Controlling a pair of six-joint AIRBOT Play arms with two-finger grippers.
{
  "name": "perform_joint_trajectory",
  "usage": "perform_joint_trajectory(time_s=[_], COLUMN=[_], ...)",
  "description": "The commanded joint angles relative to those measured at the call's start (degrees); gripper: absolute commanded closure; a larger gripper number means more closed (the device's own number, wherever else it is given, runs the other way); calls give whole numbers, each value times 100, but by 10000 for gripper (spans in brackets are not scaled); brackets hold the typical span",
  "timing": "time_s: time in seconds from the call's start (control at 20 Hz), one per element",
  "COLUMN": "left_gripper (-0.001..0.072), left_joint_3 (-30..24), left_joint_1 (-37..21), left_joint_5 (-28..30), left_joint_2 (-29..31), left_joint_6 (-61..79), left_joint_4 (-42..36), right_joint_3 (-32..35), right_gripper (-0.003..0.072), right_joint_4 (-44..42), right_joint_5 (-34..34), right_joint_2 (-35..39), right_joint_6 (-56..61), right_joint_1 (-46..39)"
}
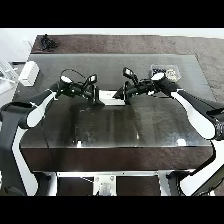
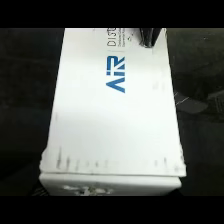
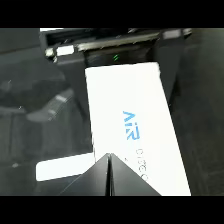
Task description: Fold the box and place the chain.
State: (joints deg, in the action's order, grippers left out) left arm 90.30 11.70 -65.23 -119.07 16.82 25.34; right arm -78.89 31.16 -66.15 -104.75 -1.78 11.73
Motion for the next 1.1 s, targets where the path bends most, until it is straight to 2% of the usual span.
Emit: perform_joint_trajectory(time_s=[0.0, 0.2, 0.4, 0.65, 0.85, 1.05], left_gripper=[338, 338, 339, 338, 338, 338], left_joint_3=[0, 0, 0, 0, 0, 0], left_joint_1=[0, 0, 0, 0, 0, 0], left_joint_5=[28, 28, 28, 28, 28, 26], left_joint_2=[-2, -2, -2, -2, -2, -2], left_joint_6=[-33, -31, -33, -31, -31, -28], left_joint_4=[-26, -24, -24, -24, -26, -33], right_joint_3=[11, 9, -57, -168, -140, 378], right_gripper=[677, 677, 677, 678, 678, 680], right_joint_4=[431, 581, -28, -551, -544, -498], right_joint_5=[-144, -144, -144, -72, 162, 302], right_joint_2=[-35, -33, 205, 1084, 1829, 2553], right_joint_6=[162, 164, 22, 127, 761, 1622], right_joint_1=[33, 59, 24, -39, -120, -264])
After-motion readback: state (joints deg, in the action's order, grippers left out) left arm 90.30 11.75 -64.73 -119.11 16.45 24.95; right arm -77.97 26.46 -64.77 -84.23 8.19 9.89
